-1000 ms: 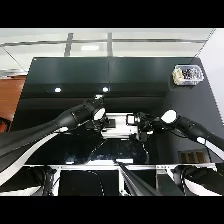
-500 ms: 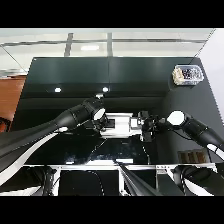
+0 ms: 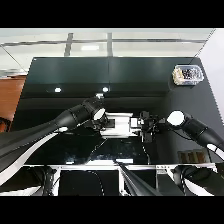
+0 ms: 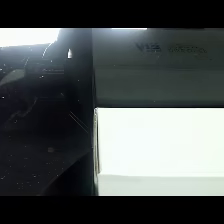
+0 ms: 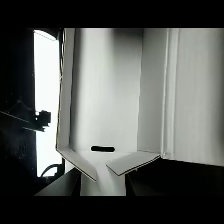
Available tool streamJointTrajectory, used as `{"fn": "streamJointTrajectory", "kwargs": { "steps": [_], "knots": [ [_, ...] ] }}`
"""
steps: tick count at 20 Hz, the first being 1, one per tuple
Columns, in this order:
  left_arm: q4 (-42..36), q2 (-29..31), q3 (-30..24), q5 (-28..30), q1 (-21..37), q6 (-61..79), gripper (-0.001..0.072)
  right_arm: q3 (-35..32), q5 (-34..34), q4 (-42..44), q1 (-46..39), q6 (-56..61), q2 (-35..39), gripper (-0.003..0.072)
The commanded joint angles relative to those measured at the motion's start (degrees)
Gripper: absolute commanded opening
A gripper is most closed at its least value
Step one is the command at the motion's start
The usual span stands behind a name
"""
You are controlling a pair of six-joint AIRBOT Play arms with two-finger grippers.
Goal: Fold the box and place the chain.
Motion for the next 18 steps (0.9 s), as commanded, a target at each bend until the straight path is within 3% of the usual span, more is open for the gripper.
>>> {"fn": "streamJointTrajectory", "kwargs": {
  "steps": [1, 3, 6, 16, 18],
  "knots": [
    [-0.2, 0.0, 0.0, 0.1, 0.0, -0.1, 0.0027, 0.0, -0.2, 5.0, 0.1, 0.8, -0.9, 0.0301],
    [-0.2, 0.0, 0.0, 0.1, 0.0, -0.1, 0.0027, 0.0, -0.5, 10.7, 0.1, 0.8, -2.9, 0.0185],
    [-0.2, 0.0, 0.0, 0.1, 0.0, -0.1, 0.0027, 0.0, -2.4, 18.2, 0.2, 0.8, -5.1, 0.0212],
    [-0.2, 0.0, 0.0, 0.1, 0.0, -0.1, 0.0027, 0.0, -3.1, 18.0, 0.2, 6.6, -5.6, 0.0192],
    [-0.2, 0.0, 0.0, 0.1, 0.0, -0.1, 0.0027, 0.0, -3.0, 18.0, 0.2, 8.1, -5.6, 0.0216]
  ]
}}
